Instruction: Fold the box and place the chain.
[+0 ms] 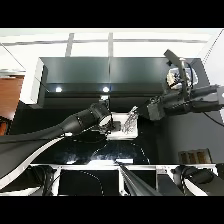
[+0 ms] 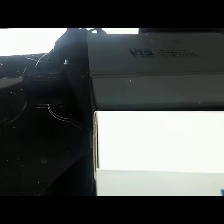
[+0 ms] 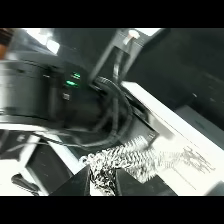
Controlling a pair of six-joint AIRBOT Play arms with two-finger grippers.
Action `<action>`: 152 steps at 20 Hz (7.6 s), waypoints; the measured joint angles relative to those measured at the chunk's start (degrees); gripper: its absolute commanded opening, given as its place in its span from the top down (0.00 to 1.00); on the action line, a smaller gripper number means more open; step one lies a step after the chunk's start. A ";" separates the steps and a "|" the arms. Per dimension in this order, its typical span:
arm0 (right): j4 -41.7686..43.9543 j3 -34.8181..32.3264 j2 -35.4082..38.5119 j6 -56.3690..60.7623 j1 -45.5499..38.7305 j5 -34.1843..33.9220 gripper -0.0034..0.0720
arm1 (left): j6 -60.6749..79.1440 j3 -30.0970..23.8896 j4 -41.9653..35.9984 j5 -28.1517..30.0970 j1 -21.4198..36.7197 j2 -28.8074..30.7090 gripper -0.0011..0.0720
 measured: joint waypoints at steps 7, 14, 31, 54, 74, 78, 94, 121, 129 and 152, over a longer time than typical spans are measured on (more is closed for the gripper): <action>-4.35 -7.96 -0.66 1.46 3.19 -4.81 0.90 | 0.00 0.00 0.00 0.02 0.00 0.00 0.95; -4.92 -14.69 -1.40 1.70 4.85 -15.39 0.41 | -0.04 0.00 0.20 0.26 0.00 -0.02 0.95; -13.40 -13.20 2.58 -0.63 -15.82 -9.31 0.41 | -0.22 0.79 -0.57 -0.11 0.00 0.17 0.56; -13.99 -13.20 2.64 -0.70 -16.17 -9.11 0.41 | 109.24 -22.25 -47.82 1.22 31.74 20.87 0.01; -14.19 -13.20 2.62 -3.54 -16.17 -13.25 0.41 | 161.92 -26.64 -59.54 8.87 28.87 10.36 0.01; -14.88 -13.20 2.62 -3.69 -16.17 -13.46 0.41 | 160.34 -26.23 -60.00 10.88 26.49 9.99 0.01; -13.14 -13.20 -0.22 -6.23 -15.19 -18.43 0.02 | 155.95 -25.11 -59.49 15.21 23.12 9.09 0.49; -1.33 -16.57 -8.57 -57.16 3.85 -16.76 0.02 | 155.71 -25.07 -58.40 16.02 22.16 9.09 0.48; -4.22 -17.84 -8.70 -57.92 4.44 -17.55 0.03 | 154.55 -25.07 -58.10 16.70 22.03 9.09 0.48; -6.16 -18.21 -9.05 -56.61 7.98 -19.19 0.55 | 154.46 -25.07 -58.07 17.22 22.01 9.09 0.48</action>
